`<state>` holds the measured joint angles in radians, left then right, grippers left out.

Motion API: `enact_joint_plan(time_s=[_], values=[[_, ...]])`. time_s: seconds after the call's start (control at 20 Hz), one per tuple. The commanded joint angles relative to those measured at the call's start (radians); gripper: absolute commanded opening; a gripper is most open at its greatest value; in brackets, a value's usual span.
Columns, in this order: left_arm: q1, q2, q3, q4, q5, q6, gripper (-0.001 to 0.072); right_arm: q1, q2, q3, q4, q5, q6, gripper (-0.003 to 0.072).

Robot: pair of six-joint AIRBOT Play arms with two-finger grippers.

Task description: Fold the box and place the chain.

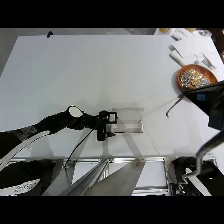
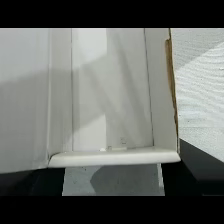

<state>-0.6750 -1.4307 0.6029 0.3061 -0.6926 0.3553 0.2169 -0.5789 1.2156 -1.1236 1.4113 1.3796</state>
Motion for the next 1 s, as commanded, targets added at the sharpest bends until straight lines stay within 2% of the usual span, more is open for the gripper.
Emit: enact_joint_plan(time_s=[0.0,0.2,0.65,0.8,0.95], values=[[0.000,0.000,0.000,0.000,0.000,0.000,0.0135,0.114,0.011,-0.074,0.071,-0.100,0.010,0.0020],[0.000,0.000,0.000,0.001,0.000,0.000,0.0135,0.191,0.010,-0.209,0.075,-0.165,0.010,0.0020],[0.000,0.000,0.000,0.000,0.000,0.000,0.0135,0.291,-0.002,-0.576,0.078,-0.497,-0.001,0.0020],[0.000,0.000,0.000,0.000,0.000,0.000,0.0135,0.293,-0.040,-0.655,0.078,-0.527,-0.010,0.0020],[0.000,0.000,0.000,0.000,0.000,0.000,0.0135,0.293,-0.094,-0.683,0.078,-0.527,-0.034,0.0021]])
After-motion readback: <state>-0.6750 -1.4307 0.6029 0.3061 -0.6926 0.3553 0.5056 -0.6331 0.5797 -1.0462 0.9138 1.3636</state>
